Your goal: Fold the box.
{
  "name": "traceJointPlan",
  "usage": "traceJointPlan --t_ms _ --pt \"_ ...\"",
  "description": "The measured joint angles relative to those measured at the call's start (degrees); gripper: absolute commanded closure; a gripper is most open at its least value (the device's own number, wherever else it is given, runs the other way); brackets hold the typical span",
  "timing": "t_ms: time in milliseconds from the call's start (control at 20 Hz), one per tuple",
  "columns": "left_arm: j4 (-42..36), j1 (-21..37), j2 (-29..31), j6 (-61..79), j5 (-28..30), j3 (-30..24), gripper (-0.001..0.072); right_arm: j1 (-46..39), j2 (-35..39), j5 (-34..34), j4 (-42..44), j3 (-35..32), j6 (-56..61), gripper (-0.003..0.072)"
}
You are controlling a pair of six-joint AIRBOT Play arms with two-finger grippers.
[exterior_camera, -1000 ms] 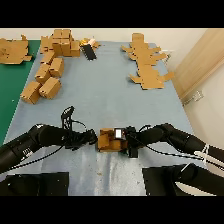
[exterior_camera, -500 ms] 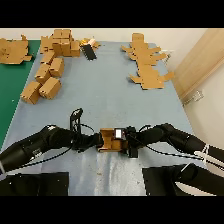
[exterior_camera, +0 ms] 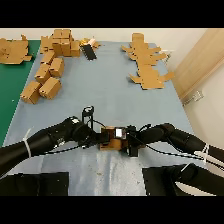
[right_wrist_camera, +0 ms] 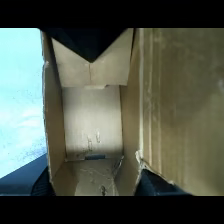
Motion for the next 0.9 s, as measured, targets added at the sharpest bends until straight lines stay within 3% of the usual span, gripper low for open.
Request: traceJointPlan --t_ms 300,400,450,900 --pt "6.58 -2.05 -1.95 -4.94 -2.40 3.04 0.0068 0.00 0.00 -0.09 0.07 0.02 -0.04 0.0090" --pt "7.23 -2.78 -2.25 -4.17 -0.26 3.39 0.0070 0.24 -0.02 -0.79 0.87 0.04 -0.35 0.0091" --pt "7.39 -3.28 -2.19 -3.15 -1.92 3.41 0.0189 0.15 0.00 -1.25 0.61 0.00 -0.39 0.0091" --pt "6.29 -4.37 -2.27 2.16 -2.40 3.61 0.0185 0.02 -0.02 -0.35 0.22 0.00 -0.17 0.0091"
